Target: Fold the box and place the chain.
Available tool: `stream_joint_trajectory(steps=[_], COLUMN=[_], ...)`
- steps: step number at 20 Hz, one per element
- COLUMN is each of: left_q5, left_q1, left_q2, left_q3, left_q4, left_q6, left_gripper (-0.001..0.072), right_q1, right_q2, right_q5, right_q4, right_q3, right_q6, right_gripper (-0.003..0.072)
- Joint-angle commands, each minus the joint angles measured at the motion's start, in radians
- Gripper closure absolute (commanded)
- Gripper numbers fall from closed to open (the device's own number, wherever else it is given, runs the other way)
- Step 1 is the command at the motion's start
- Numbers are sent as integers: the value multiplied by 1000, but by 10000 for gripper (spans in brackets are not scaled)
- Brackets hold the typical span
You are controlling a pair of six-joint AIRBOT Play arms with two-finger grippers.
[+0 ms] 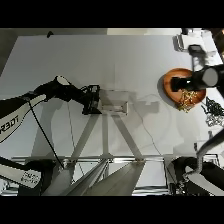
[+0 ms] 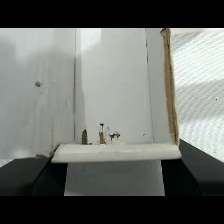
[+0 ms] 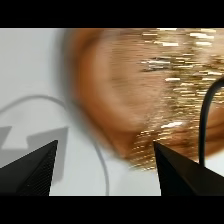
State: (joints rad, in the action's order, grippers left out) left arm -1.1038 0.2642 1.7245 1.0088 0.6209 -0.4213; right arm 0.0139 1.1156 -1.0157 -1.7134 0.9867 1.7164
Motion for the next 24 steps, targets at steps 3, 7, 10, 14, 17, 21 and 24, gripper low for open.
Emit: stream_joint_trajectory(steps=[3, 7, 10, 14, 17, 21, 24], left_q5=[0, 0, 0, 0, 0, 0, 0], left_q1=[0, 0, 0, 0, 0, 0, 0], left_q2=[0, 0, 0, 0, 0, 0, 0], left_q3=[0, 0, 0, 0, 0, 0, 0], left_q4=[0, 0, 0, 0, 0, 0, 0], left_q6=[0, 0, 0, 0, 0, 0, 0], left_gripper=[568, 568, 568, 568, 568, 568, 568], right_q1=[-262, -326, -338, -337, -337, -337, -337], right_q2=[152, 326, 423, 488, 495, 495, 491], right_q5=[90, 105, 107, 108, 130, 123, 100], right_q4=[18, 119, 128, 155, 153, 146, 147], right_q3=[24, 85, 136, 145, 145, 145, 145], right_q6=[-84, -129, -130, -131, -139, -140, -153], right_gripper=[-3, -14, -15, -4, 54, 438, 676])
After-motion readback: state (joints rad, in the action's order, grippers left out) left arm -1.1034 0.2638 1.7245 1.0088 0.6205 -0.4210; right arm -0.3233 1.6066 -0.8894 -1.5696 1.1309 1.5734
